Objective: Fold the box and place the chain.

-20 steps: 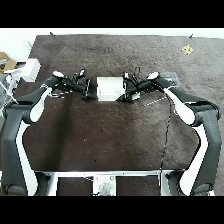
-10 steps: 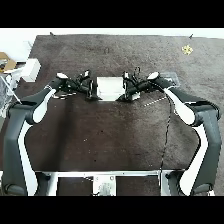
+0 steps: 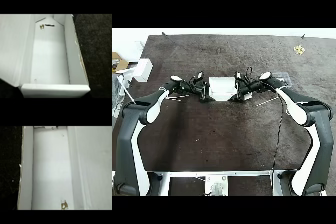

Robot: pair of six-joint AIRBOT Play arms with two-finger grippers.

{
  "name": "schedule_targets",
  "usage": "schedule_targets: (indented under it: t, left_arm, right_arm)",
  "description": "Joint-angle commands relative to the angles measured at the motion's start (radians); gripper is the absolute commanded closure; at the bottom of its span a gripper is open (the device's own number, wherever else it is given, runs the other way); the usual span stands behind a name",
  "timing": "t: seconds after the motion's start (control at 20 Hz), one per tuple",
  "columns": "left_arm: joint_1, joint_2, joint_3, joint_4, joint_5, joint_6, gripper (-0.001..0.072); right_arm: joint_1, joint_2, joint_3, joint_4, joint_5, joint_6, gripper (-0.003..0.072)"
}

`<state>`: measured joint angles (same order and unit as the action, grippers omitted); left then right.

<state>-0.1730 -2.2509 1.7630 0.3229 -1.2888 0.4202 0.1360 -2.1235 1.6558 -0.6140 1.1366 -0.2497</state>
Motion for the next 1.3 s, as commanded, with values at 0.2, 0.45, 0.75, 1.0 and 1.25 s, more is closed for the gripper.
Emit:
schedule_targets:
  t: [0.2, 0.45, 0.75, 1.0, 1.25]
  left_arm:
    - [-0.009, -0.002, -0.006, 0.019, 0.012, 0.008, 0.0006]
    - [-0.017, -0.002, -0.006, 0.014, 0.018, 0.008, 0.0006]
    - [-0.016, -0.002, -0.006, 0.014, 0.006, 0.007, 0.0006]
    - [-0.016, -0.001, -0.006, 0.014, 0.006, 0.007, 0.0006]
    - [-0.008, -0.001, -0.006, 0.007, -0.024, 0.008, 0.0006]
  right_arm:
    - [0.000, 0.000, 0.000, 0.000, 0.000, 0.000, 0.0240]
    - [0.000, 0.000, 0.000, 0.000, 0.000, 0.000, 0.0240]
    - [0.000, 0.000, 0.000, 0.000, 0.000, 0.000, 0.0241]
    - [0.000, 0.000, 0.000, 0.000, 0.000, 0.000, 0.0241]
    - [0.000, 0.000, 0.000, 0.000, 0.000, 0.000, 0.0241]
